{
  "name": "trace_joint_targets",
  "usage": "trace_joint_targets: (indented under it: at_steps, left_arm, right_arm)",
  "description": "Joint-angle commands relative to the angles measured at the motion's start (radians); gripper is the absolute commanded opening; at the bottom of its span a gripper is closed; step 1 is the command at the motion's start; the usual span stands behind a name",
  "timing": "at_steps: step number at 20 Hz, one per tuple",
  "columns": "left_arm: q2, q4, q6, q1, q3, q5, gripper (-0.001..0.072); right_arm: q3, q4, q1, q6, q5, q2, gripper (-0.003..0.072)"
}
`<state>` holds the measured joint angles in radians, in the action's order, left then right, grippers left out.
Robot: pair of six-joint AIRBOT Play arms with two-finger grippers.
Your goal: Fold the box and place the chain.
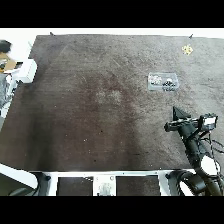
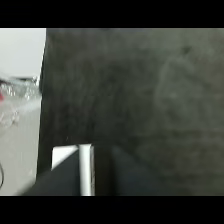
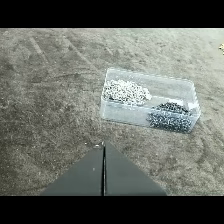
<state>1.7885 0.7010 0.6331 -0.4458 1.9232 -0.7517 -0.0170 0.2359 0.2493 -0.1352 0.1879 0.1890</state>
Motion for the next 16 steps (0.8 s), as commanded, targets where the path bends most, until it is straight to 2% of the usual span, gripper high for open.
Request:
trace_joint_targets:
  at_steps: [1,4,5,7,10,14,16]
  left_arm:
    - [-0.151,-0.068,0.054,0.001,0.038,-0.116,0.0008]
    - [-0.298,-0.116,0.063,0.005,0.028,-0.194,0.0003]
    - [-0.367,-0.119,0.045,0.013,-0.008,-0.181,0.0003]
    - [-0.518,-0.122,0.003,0.035,-0.14,-0.085,0.0003]
    - [-0.768,-0.264,-0.118,0.09,-0.474,0.136,0.0003]
    - [-1.107,-0.522,-0.438,0.245,-0.975,0.494,0.0003]
    - [-1.248,-0.541,-0.496,0.311,-1.165,0.583,0.0003]
  right_arm:
    - [0.0,0.003,0.001,0.0,0.002,-0.001,0.0002]
    - [0.0,0.002,0.001,0.0,0.002,-0.001,0.0002]
    - [0.0,0.002,0.001,0.0,0.0,-0.001,0.0002]
    - [0.0,0.003,0.001,0.0,0.001,-0.001,0.0002]
    - [0.0,0.003,0.001,0.0,0.001,-0.001,0.0002]
    - [0.0,0.003,0.001,0.0,0.001,-0.001,0.0002]
    - [0.0,0.002,0.001,0.0,0.001,-0.001,0.0002]
